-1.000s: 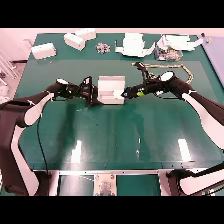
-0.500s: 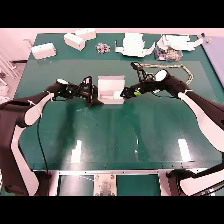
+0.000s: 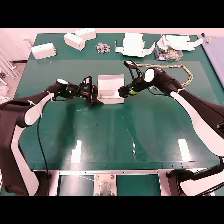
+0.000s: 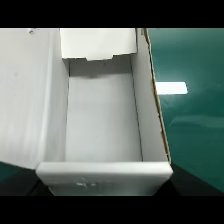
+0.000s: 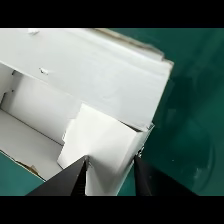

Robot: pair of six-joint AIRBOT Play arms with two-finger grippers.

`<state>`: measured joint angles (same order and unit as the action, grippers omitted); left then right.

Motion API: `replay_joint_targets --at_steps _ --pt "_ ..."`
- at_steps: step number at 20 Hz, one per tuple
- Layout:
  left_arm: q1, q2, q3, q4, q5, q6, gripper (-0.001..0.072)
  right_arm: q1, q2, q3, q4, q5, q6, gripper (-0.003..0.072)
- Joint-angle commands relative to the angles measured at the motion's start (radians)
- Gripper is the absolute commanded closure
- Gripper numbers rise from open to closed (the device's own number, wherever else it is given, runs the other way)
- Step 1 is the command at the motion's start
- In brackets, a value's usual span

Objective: Fold the box and place the chain.

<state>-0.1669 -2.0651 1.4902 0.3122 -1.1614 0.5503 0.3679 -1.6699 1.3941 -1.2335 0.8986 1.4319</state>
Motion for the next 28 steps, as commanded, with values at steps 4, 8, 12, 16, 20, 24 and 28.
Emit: replay_joint_targets --at_steps 4,8,12,16,20,24,28 --pt "0.000 0.001 0.000 0.001 -0.003 0.000 0.0241 0.050 -0.010 0.005 -0.251 0.002 0.246 0.0340" --pt "0.000 0.001 0.000 0.001 -0.003 0.000 0.0241 0.065 -0.010 0.006 -0.294 0.002 0.306 0.0340" --pt "0.000 0.001 0.000 0.001 -0.003 0.000 0.0241 0.087 -0.010 0.006 -0.294 0.018 0.323 0.0340" --pt "0.000 0.001 0.000 0.001 -0.002 0.000 0.0240 0.105 -0.010 0.006 -0.297 0.034 0.350 0.0340" --pt "0.000 0.001 0.000 0.001 -0.002 0.000 0.0241 0.106 -0.032 0.007 -0.314 0.056 0.385 0.0341" --pt "0.000 0.001 0.000 0.001 -0.002 0.000 0.0241 0.106 -0.061 0.018 -0.330 0.056 0.404 0.0343" --pt "0.000 0.001 0.000 0.001 -0.003 0.000 0.0241 0.108 -0.095 0.071 -0.331 0.057 0.417 0.0456"
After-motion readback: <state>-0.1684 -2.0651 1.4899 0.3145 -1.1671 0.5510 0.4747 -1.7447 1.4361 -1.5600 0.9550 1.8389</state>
